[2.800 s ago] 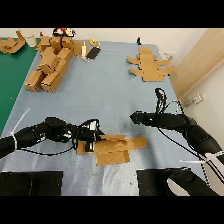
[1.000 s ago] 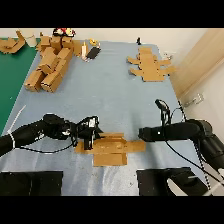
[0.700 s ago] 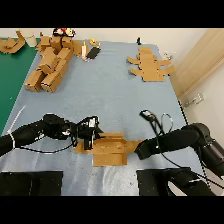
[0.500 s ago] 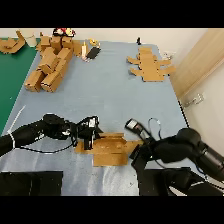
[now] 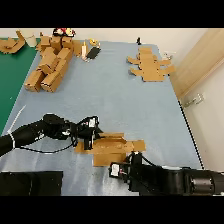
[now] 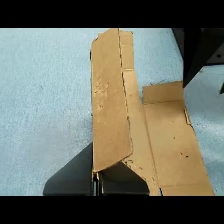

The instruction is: Fold the box.

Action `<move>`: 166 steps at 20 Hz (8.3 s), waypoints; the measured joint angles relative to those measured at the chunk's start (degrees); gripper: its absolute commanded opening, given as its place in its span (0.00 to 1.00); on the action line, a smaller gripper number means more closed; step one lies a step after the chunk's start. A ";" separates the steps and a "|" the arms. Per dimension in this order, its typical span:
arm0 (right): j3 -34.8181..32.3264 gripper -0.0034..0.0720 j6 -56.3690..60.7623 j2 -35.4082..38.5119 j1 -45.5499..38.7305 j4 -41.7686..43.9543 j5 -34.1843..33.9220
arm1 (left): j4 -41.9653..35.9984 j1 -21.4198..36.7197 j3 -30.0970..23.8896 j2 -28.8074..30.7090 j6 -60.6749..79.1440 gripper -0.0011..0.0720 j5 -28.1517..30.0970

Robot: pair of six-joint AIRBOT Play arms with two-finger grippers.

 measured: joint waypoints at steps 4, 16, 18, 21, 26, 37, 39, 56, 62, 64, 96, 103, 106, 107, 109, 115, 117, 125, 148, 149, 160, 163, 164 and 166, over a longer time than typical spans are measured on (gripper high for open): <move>-0.68 0.65 1.62 -3.37 2.51 -7.63 3.58 | 0.00 0.00 0.02 0.00 0.00 0.03 0.00; -0.90 0.65 2.40 -9.70 3.43 -12.44 5.64 | 0.02 0.00 0.02 0.00 0.00 0.03 0.00; -0.92 0.65 2.60 -9.81 3.43 -13.38 5.57 | 0.00 0.00 0.02 0.00 0.02 0.03 0.00; -0.90 0.65 5.01 -9.84 3.43 -16.11 5.44 | 0.02 0.00 0.02 0.00 0.02 0.03 0.00; -0.85 0.65 8.92 -9.84 3.45 -20.09 4.26 | 0.02 0.00 0.00 0.00 0.02 0.03 0.00; 0.04 0.65 19.15 -9.51 3.52 -22.14 1.92 | 0.02 0.00 0.00 0.00 0.02 0.03 0.00; 0.09 0.65 19.69 -9.51 3.52 -22.36 1.73 | 0.02 0.00 0.02 0.00 0.02 0.03 0.00; -0.83 1.00 20.76 -3.76 -3.13 -26.56 3.56 | 0.02 0.00 0.00 0.00 0.02 0.03 0.00; -3.02 1.00 13.84 -2.01 -10.67 -23.08 10.12 | 0.02 0.00 0.00 0.00 0.02 0.03 0.00; -3.21 0.99 5.31 -1.77 -16.17 -16.70 13.33 | 0.02 0.00 0.00 0.00 0.00 0.03 0.00; 3.74 0.99 -85.09 -20.48 -55.60 55.63 9.86 | 0.00 0.00 0.02 0.00 0.00 0.03 0.00; 3.67 0.99 -88.63 -21.09 -55.63 53.86 9.73 | 0.00 0.00 0.02 0.00 0.02 0.03 0.00; 3.67 0.99 -90.14 -21.16 -55.63 53.64 9.68 | 0.00 0.00 0.00 0.00 0.00 0.03 0.00; 3.67 0.99 -90.31 -21.18 -55.63 53.62 9.68 | 0.02 0.00 0.02 0.00 0.02 0.03 0.00; 3.67 0.99 -90.71 -21.18 -55.60 53.64 9.64 | 0.02 0.00 0.02 0.00 0.00 0.03 0.00; 3.67 0.99 -91.12 -21.20 -55.63 53.62 9.29 | 0.02 0.00 0.00 0.00 0.00 0.03 0.00; 3.67 0.99 -91.17 -21.22 -55.63 53.53 9.03 | 0.02 0.00 0.00 0.00 0.02 0.03 0.00; 5.77 0.99 -91.25 -23.10 -55.63 52.13 7.67 | 0.00 0.00 0.02 0.00 0.00 0.03 0.02; 6.60 0.73 -91.23 -25.40 -55.67 51.28 6.47 | 0.02 0.00 0.00 0.00 0.00 0.03 -0.07; 6.60 0.73 -91.23 -25.40 -55.67 51.28 6.47 | 0.04 0.00 0.02 0.00 0.02 0.03 -0.07; 6.60 0.73 -91.21 -25.40 -55.67 50.90 6.45 | 0.02 0.00 0.00 0.00 0.02 0.03 -0.02; 6.60 0.73 -91.21 -25.40 -55.67 50.80 6.45 | 0.02 0.00 0.00 0.00 0.02 0.03 -0.02; 6.60 0.73 -91.21 -25.40 -55.67 50.80 6.45 | 0.02 0.00 0.02 0.00 0.00 0.03 -0.02; 6.60 0.73 -91.21 -25.40 -55.67 50.80 6.45 | 0.02 0.00 0.02 0.00 0.02 0.03 0.00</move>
